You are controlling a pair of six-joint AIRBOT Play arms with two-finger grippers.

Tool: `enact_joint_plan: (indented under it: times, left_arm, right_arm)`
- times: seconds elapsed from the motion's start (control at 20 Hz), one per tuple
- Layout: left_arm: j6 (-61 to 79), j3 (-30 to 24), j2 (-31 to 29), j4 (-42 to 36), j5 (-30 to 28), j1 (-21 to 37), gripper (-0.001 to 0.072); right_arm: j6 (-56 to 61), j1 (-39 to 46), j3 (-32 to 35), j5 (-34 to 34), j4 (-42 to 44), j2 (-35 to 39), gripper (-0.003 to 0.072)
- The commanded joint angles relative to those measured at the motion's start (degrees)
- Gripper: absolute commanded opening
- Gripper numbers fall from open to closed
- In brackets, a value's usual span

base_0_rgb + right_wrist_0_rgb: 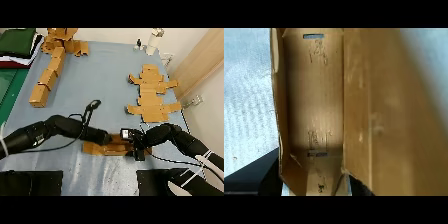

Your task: Fold the box.

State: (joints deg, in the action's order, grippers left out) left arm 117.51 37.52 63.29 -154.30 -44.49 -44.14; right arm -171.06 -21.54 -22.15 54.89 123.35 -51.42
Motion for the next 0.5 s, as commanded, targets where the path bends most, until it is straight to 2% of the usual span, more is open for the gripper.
enact_joint_plan:
  times: [0.0,0.1,0.2,0.35,0.45]
  left_arm:
    - [9.25,2.86,6.54,-10.08,-4.85,7.85,0.0011]
    - [10.23,3.76,10.99,-11.10,-8.63,12.33,0.0011]
    - [10.19,3.85,14.93,-10.95,-9.20,14.49,0.0011]
    - [10.54,3.85,18.80,-10.93,-11.34,13.64,0.0012]
    - [10.71,3.85,19.28,-10.93,-11.28,11.69,0.0012]
  right_arm:
    - [0.02,0.00,-0.02,-0.02,-0.02,-0.04,0.0500]
    - [0.00,0.00,-0.02,-0.04,0.00,-0.04,0.0500]
    - [0.00,0.00,-0.02,-0.02,0.00,-0.04,0.0501]
    - [0.00,0.00,-0.02,-0.02,0.00,-0.04,0.0500]
    - [0.00,0.00,-0.02,-0.07,0.02,-0.04,0.0500]
